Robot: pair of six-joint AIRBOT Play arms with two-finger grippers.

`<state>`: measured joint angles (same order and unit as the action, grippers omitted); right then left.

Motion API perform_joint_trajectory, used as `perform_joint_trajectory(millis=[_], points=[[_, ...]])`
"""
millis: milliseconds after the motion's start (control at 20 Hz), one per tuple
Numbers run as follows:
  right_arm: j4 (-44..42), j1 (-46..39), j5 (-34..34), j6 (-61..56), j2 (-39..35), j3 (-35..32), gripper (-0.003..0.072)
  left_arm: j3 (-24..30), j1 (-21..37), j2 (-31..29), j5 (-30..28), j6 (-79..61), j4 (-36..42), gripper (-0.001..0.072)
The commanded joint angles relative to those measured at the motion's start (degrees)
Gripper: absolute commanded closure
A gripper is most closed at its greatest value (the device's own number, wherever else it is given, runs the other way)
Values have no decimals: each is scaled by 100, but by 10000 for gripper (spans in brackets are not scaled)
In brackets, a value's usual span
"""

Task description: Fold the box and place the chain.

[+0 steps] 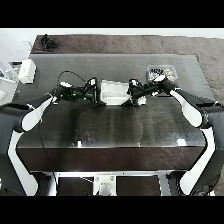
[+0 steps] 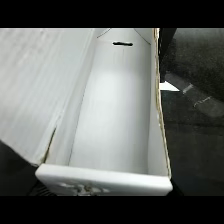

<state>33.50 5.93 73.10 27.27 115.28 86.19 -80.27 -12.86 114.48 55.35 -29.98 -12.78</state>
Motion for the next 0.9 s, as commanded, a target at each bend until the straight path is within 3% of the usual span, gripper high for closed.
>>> perform_joint_trajectory(millis=[0, 300, 350, 400, 500, 700, 850], points=[[-2, 7, 2, -2, 2, 0, 189, -4, 2, 4, -129, -7, -11, 243], [-7, 4, 2, -170, 0, 0, 187, -4, 2, 4, -129, -7, -9, 243], [-114, -9, -13, -114, 0, 26, 126, -4, 0, 4, -116, -7, -11, 243], [-118, -42, 17, -284, -44, 74, 14, -4, 2, 4, -70, -7, -11, 243], [-35, -127, 96, -662, -256, 107, -34, -4, 2, 4, -68, -7, -11, 243], [940, -369, 153, -1414, -879, 107, -34, -4, 2, 4, -68, -7, -9, 243], [1123, -629, 201, -1843, -1331, 107, -34, -4, 2, 4, -66, -7, -11, 244]])
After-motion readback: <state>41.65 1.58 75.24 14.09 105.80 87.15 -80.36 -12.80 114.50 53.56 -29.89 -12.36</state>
